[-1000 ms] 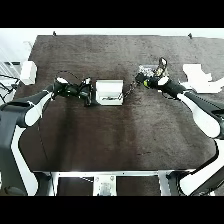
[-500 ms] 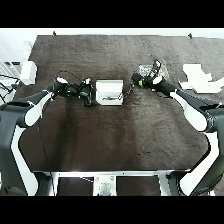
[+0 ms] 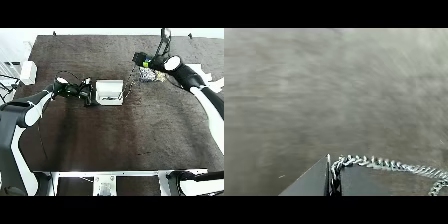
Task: Fold the box and place the chain.
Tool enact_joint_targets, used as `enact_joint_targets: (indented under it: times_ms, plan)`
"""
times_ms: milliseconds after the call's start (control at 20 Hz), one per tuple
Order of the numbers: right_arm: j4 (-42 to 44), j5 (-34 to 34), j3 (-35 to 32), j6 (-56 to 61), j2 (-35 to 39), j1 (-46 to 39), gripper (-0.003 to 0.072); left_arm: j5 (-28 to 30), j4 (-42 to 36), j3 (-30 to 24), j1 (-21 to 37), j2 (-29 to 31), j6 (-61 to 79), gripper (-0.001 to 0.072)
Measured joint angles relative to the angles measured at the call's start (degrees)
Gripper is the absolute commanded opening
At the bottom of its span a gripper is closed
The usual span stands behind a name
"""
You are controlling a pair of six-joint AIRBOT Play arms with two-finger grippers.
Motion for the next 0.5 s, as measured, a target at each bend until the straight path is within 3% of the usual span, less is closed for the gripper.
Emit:
enact_joint_targets:
  times_ms: [500]
  plan:
    - [-5.11, 6.51, 0.00, -0.02, 16.52, 7.61, 0.0001, 0.00, 0.00, 0.00, 0.00, 0.00, 0.00, 0.0408]
